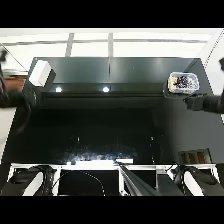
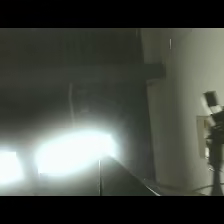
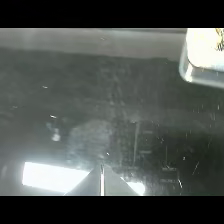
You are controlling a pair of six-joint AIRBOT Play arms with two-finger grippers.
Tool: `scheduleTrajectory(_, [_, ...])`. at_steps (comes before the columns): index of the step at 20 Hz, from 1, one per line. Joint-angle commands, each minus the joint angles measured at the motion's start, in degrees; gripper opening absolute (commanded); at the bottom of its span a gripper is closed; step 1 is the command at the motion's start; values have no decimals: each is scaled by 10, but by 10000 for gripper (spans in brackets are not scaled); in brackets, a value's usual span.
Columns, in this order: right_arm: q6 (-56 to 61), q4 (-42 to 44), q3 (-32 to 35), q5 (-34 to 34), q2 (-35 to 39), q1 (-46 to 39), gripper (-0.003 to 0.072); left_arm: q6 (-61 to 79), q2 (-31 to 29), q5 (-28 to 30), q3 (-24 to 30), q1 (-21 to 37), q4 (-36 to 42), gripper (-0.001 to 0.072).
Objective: Fold the box and place the chain.
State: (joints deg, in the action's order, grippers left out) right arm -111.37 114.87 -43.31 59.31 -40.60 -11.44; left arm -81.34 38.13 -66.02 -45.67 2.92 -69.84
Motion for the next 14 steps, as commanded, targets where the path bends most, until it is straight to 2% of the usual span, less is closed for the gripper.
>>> scheduleTrajectory(1, [2,15,82,-105,27,-2,26,-4,-156,89,173,-13,-20,25])
scheduleTrajectory(4, [2,16,82,-153,27,-2,25,-21,-223,94,178,-11,-52,26])
scheduleTrajectory(6, [2,30,82,-156,27,-2,25,-23,-245,86,178,-11,-60,26])
scheduleTrajectory(9, [2,30,82,-156,27,-2,25,-30,-247,63,178,-11,-57,27])
scheduleTrajectory(14, [2,30,82,-156,27,-2,25,-30,-247,64,178,-11,-57,28])
